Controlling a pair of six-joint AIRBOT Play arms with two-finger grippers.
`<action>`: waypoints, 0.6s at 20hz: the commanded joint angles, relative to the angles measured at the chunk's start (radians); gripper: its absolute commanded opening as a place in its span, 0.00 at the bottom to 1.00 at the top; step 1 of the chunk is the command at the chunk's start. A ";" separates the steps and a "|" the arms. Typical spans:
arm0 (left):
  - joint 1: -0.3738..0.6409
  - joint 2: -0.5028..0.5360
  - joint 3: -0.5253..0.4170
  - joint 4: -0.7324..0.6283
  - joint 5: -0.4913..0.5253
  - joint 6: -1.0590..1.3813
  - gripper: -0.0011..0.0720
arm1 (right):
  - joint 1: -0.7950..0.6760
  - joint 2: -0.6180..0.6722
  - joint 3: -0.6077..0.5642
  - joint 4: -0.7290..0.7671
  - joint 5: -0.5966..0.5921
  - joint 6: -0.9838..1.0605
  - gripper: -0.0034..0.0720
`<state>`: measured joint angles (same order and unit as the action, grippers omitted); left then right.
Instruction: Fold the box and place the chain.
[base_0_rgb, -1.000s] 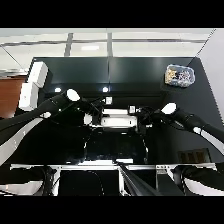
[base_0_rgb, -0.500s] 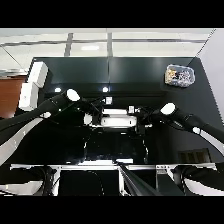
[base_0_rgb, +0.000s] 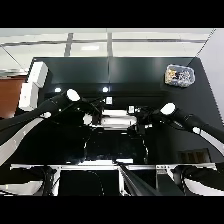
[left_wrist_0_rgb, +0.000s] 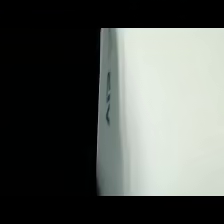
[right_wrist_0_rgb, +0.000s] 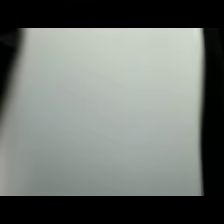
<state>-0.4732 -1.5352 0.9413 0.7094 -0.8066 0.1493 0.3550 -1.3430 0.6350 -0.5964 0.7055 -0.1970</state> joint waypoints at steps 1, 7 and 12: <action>0.003 0.016 0.001 -0.010 -0.012 -0.020 0.39 | 0.001 0.000 0.000 0.000 0.001 -0.002 0.59; 0.058 0.220 0.001 0.267 -0.121 -0.394 0.97 | 0.003 0.000 0.000 -0.008 0.014 -0.011 0.59; 0.105 0.318 0.001 0.358 -0.356 -0.669 0.82 | 0.003 0.000 0.000 -0.010 0.016 -0.013 0.59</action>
